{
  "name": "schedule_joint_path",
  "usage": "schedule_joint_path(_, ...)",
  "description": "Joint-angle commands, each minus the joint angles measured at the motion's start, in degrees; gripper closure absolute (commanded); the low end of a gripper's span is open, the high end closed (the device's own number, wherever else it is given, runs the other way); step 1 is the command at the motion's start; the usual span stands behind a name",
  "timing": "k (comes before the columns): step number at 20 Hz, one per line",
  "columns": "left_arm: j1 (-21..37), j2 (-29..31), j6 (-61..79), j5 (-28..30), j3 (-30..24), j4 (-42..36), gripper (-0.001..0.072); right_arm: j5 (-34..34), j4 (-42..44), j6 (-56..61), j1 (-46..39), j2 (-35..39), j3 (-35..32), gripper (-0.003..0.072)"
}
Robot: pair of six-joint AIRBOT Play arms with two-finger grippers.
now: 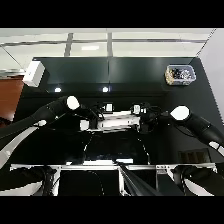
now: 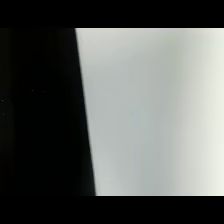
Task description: Fold the box and place the chain.
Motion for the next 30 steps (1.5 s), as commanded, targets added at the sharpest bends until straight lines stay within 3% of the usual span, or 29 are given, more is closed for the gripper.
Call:
schedule_joint_path(1,0.00,0.02,0.02,-0.11,0.00,0.02,0.0681,4.15,2.73,-2.34,-0.28,-2.62,0.04,-0.0034)
schedule_joint_path(10,0.02,0.66,0.00,-4.13,0.02,0.94,0.0681,4.48,4.26,-5.09,2.38,-8.15,0.04,-0.0027)
schedule_joint_path(30,0.00,0.66,-0.02,-4.39,0.02,0.85,0.0681,1.03,2.99,-5.40,3.23,-11.56,0.13,-0.0027)
